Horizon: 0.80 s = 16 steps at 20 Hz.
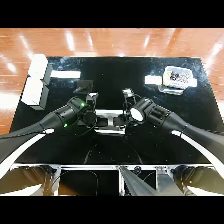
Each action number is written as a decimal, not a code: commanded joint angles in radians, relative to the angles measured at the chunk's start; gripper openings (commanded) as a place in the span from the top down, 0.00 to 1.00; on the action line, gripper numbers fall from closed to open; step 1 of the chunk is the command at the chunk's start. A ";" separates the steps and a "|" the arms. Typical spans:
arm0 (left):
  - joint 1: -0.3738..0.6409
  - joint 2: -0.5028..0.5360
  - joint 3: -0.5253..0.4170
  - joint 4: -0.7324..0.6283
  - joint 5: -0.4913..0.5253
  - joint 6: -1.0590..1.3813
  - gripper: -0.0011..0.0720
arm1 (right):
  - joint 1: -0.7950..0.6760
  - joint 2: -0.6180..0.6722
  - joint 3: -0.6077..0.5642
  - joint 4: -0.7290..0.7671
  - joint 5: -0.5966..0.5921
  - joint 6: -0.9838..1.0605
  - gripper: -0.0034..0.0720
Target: Fold the box and place the chain.
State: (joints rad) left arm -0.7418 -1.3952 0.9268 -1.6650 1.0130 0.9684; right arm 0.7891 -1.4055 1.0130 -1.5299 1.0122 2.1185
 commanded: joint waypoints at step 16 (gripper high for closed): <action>-0.002 0.001 0.001 0.000 -0.001 0.000 0.96 | 0.011 -0.066 0.011 -0.010 0.017 0.067 0.65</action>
State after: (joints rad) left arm -0.7425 -1.3952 0.9268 -1.6657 1.0122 0.9680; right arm 0.7994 -1.4574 1.0237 -1.5429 1.0267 2.1845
